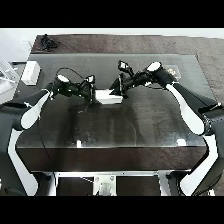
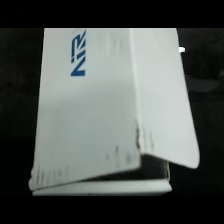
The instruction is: Fold the box and place the chain.
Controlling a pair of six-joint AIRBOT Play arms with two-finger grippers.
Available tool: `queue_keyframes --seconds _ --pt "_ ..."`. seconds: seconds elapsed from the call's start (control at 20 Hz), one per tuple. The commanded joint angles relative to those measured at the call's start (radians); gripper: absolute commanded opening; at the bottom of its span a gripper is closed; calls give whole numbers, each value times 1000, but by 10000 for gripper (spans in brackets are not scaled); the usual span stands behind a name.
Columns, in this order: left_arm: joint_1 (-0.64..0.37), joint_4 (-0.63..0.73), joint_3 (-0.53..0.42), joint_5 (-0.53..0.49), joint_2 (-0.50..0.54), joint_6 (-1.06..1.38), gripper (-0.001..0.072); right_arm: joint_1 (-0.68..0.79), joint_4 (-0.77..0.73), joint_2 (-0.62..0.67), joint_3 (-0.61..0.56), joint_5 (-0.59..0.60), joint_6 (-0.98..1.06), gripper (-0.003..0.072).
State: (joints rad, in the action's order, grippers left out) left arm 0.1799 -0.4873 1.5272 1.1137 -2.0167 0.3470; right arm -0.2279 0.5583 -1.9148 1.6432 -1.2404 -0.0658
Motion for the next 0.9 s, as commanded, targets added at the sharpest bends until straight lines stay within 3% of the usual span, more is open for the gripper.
queue_keyframes --seconds 0.0,0.85 --pt "0 -1 0 2 0 2 530 -2 -2 0 -1 28 -21 323" --pt "0 -1 0 2 0 2 530 -10 -15 3 -2 48 -25 267"
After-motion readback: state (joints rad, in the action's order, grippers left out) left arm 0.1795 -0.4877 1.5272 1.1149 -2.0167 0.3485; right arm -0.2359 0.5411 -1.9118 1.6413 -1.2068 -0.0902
